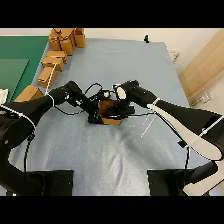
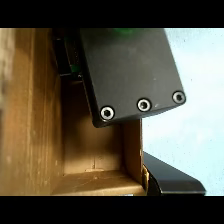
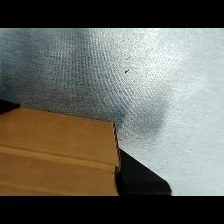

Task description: Fold the box.

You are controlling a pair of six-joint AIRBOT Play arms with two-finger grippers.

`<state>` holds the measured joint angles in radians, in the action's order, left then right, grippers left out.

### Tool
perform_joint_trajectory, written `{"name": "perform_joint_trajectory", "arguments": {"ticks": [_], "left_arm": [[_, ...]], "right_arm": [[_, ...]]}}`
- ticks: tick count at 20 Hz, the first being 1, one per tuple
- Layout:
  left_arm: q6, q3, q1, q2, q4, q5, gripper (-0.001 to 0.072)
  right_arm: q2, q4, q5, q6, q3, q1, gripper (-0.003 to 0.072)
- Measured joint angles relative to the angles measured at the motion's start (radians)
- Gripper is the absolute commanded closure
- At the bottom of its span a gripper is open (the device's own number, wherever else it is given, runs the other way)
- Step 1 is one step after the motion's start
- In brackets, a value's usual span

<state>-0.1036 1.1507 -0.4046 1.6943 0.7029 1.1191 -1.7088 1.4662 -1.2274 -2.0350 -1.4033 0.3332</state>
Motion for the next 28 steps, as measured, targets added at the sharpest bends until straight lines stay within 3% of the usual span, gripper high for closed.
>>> {"name": "perform_joint_trajectory", "arguments": {"ticks": [28], "left_arm": [[0.0, 0.0, 0.0, 0.001, -0.001, -0.005, 0.0293]], "right_arm": [[0.117, 0.117, -0.002, -0.023, -0.002, -0.003, 0.0375]]}}
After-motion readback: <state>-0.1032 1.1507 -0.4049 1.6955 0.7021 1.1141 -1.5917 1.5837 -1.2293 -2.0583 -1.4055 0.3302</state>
